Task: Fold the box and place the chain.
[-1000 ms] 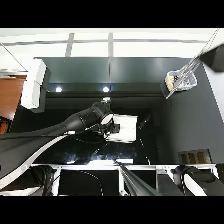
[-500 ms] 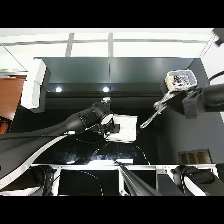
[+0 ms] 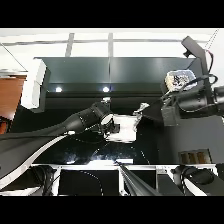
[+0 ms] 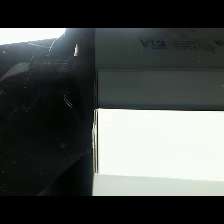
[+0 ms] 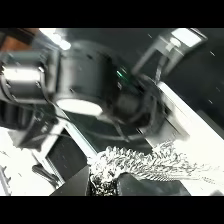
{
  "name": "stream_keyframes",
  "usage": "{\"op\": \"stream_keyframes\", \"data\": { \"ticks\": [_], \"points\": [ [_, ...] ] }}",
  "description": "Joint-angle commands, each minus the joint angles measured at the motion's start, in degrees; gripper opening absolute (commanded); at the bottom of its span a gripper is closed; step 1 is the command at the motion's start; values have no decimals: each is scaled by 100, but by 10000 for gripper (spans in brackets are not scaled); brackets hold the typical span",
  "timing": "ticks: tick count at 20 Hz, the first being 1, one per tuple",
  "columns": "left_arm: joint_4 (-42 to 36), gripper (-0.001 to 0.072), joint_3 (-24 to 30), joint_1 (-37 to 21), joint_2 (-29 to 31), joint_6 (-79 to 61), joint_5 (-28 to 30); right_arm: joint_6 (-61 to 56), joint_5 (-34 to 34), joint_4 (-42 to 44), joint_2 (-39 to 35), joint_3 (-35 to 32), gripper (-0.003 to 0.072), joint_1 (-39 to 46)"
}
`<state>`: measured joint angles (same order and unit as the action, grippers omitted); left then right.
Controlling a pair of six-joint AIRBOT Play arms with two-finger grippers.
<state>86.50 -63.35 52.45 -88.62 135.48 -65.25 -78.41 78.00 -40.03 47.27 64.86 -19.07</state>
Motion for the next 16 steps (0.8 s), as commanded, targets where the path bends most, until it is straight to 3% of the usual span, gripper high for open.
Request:
{"op": "stream_keyframes", "data": {
  "ticks": [1,8,13,16],
  "points": [
    [0,30,-2,-4,0,-4,26,11,-422,74,232,-164,5,-289],
    [0,30,-2,-4,0,-4,24,-260,-428,-625,376,-1113,6,-387],
    [0,30,-2,-4,0,-4,24,-374,-1456,-413,407,-2024,6,-555],
    [0,30,-2,-4,0,-4,24,-376,-1639,-382,494,-2234,11,-584]
  ]
}}
